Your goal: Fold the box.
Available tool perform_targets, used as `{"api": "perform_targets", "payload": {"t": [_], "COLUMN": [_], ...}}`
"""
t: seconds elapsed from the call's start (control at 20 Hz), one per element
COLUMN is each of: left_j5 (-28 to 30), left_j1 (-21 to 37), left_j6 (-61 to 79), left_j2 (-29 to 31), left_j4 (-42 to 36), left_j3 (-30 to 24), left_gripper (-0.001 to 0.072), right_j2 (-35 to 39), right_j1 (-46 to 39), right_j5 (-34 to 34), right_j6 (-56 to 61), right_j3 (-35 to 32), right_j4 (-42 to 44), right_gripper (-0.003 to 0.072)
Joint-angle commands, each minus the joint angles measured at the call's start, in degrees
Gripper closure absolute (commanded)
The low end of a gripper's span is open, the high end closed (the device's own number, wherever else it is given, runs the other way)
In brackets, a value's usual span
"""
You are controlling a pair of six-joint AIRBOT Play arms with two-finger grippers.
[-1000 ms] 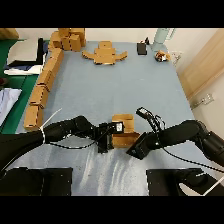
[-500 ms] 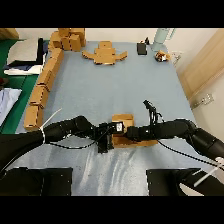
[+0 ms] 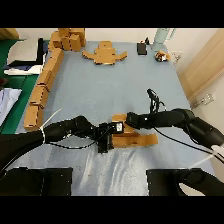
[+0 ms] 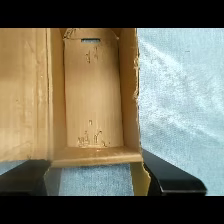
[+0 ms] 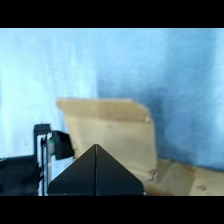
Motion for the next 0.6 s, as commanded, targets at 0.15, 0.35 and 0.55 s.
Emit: {"api": "perform_targets", "payload": {"t": [0.15, 0.35, 0.55], "left_j5": [0.02, 0.02, 0.02], "left_j1": [-0.04, -0.04, -0.04], "left_j6": [0.02, 0.02, 0.0], "left_j2": [-0.02, -0.02, -0.02], "left_j4": [0.0, 0.0, 0.0], "left_j3": [0.02, 0.02, 0.02], "left_gripper": [0.0343, 0.0343, 0.0343], "right_j2": [-11.76, -14.51, -14.45], "right_j1": [-1.84, -1.84, -1.84], "right_j5": [-1.46, -1.84, -1.84], "right_j6": [-9.68, -14.23, -16.5], "right_j3": [2.54, 2.51, 2.58], "right_j4": [-0.04, 1.03, 0.98], "right_gripper": [0.0682, 0.0682, 0.0682]}}
